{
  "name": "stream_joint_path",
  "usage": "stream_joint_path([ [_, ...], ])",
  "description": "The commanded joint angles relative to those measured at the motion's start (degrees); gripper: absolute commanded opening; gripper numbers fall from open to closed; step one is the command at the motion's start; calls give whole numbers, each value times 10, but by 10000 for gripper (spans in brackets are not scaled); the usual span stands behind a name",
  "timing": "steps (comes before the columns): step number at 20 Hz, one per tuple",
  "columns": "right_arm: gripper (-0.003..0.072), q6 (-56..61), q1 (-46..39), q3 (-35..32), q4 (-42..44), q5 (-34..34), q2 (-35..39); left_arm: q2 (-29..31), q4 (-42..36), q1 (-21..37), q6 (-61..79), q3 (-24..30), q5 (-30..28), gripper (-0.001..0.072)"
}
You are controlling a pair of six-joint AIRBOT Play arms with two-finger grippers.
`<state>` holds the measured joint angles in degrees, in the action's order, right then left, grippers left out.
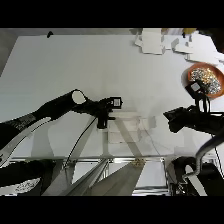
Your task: Fold the box and place the chain.
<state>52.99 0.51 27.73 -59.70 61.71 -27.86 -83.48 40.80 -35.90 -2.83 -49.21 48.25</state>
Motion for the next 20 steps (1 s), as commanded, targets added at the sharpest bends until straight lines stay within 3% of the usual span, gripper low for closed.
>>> stream_joint_path([
  [1,8,-54,50,0,2,6,-8,0,0,0,0,0,0,12],
  [8,16,-222,209,-21,31,17,-75,0,0,0,0,0,0,12],
  [13,253,-250,291,-32,-5,7,-152,0,0,0,0,0,0,12],
  [15,401,-250,284,-44,-18,-48,-150,0,0,0,0,0,0,12],
  [17,449,-250,310,-58,-72,-97,-136,0,0,0,0,0,0,12],
  [20,611,-250,368,-85,-118,-149,-106,0,0,0,0,0,0,12],
])
